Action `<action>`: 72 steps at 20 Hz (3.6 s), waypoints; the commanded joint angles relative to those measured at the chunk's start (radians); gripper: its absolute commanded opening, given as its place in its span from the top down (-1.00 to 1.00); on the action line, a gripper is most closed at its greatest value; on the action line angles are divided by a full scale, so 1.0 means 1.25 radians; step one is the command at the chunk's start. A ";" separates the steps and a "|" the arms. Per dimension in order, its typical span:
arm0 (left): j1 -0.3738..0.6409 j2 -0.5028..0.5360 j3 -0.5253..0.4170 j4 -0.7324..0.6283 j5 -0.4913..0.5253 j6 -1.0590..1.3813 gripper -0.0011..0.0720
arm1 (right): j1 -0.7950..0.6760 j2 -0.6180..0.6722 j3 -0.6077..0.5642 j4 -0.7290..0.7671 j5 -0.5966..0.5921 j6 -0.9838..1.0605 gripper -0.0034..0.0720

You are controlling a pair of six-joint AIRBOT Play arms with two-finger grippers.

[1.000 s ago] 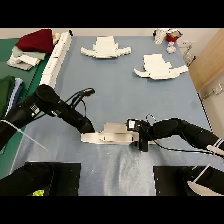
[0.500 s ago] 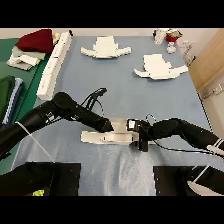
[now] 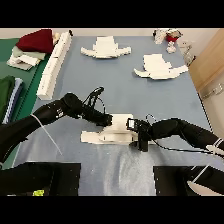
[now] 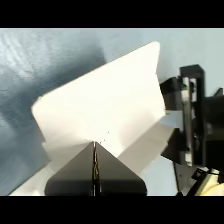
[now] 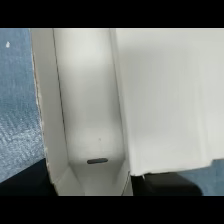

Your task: Fold the box.

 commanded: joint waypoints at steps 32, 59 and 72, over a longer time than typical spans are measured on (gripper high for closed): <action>-0.022 0.406 -0.096 0.364 -0.169 0.526 -0.82 | 0.001 0.001 0.000 -0.003 -0.001 -0.003 -0.50; 0.013 0.122 -0.187 -0.073 0.002 0.999 0.22 | 0.001 0.001 0.000 -0.003 -0.001 -0.003 -0.50; 0.005 0.092 -0.187 -0.154 0.001 1.055 -0.49 | 0.001 0.001 0.000 -0.003 -0.001 -0.002 -0.50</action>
